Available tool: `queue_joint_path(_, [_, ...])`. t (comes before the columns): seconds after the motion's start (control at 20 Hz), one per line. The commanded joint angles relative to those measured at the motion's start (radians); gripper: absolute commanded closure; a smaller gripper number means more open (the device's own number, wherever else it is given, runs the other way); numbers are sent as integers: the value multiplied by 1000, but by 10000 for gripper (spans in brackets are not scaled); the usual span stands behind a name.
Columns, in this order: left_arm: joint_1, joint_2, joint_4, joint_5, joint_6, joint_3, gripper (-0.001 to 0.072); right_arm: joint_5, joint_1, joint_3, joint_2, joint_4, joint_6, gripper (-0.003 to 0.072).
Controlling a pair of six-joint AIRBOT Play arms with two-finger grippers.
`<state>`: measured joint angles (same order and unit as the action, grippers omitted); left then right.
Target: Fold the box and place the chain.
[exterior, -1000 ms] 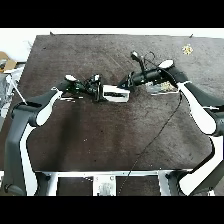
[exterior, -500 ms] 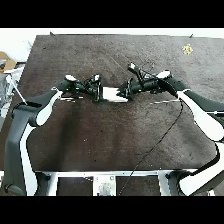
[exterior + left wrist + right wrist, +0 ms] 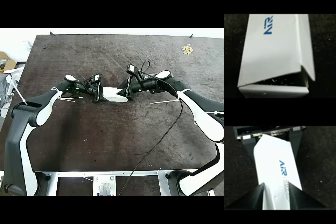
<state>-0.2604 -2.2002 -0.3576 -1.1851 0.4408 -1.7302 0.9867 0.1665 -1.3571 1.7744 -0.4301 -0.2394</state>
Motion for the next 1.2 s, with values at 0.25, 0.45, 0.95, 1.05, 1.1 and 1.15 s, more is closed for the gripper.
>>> queue_joint_path(0.25, [0,0,-1,-1,2,0,434,-6,2,-37,1,-85,21,372])
queue_joint_path(0.45, [0,0,-1,-1,2,0,434,-8,5,-37,3,-125,30,482])
queue_joint_path(0.95, [0,0,-1,-1,2,0,434,19,4,8,5,-135,56,342])
queue_joint_path(1.05, [0,0,-1,-1,2,0,434,18,2,5,3,-129,56,342])
queue_joint_path(1.1, [0,0,-1,-1,2,0,434,16,-2,4,1,-109,56,342])
queue_joint_path(1.15, [0,0,-1,-1,2,0,434,16,-8,4,-4,-63,56,342])
